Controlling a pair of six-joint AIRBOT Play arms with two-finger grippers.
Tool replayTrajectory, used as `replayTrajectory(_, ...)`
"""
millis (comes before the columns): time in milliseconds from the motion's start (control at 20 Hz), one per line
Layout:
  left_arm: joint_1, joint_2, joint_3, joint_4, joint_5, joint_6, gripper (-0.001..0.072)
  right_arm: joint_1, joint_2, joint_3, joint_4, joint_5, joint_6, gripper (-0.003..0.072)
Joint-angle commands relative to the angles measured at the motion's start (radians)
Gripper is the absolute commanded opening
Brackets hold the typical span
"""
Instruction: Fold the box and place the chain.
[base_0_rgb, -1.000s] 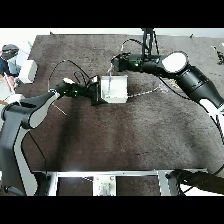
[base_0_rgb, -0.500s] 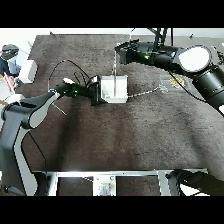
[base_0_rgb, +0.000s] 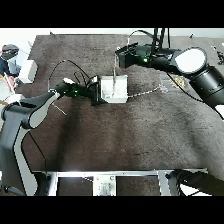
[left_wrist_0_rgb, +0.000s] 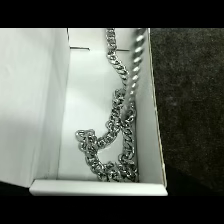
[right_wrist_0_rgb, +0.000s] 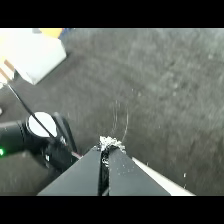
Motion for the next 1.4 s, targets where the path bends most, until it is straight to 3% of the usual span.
replayTrajectory(0,0.0,0.0,0.0,0.0,0.0,0.0,0.0285,0.001,-0.049,-0.014,-0.011,0.052,0.002,0.0011)
replayTrajectory(200,0.0,0.0,0.0,0.0,0.0,0.0,0.0285,-0.012,-0.12,-0.05,-0.062,0.053,0.026,0.002)
replayTrajectory(250,0.0,0.0,0.0,0.0,0.0,0.0,0.0285,-0.027,-0.126,-0.05,-0.101,0.055,0.066,0.0203)
replayTrajectory(300,0.0,0.0,0.0,0.0,0.0,0.0,0.0285,-0.048,-0.126,-0.051,-0.167,0.055,0.114,0.0288)
replayTrajectory(450,0.0,0.0,0.0,0.0,-0.001,0.0,0.0285,-0.159,-0.126,-0.085,-0.325,0.079,0.248,0.0274)
replayTrajectory(800,0.0,0.0,0.0,0.0,0.0,0.0,0.0285,-0.494,-0.14,-0.352,-0.28,-0.061,0.43,0.0304)
replayTrajectory(1050,0.0,0.0,0.0,0.0,0.0,0.0,0.0285,-0.522,-0.272,-0.348,-0.17,-0.172,0.43,0.0305)
replayTrajectory(1350,0.0,0.0,0.0,0.0,0.0,0.0,0.0285,-0.52,-0.401,-0.259,-0.099,-0.212,0.422,0.0304)
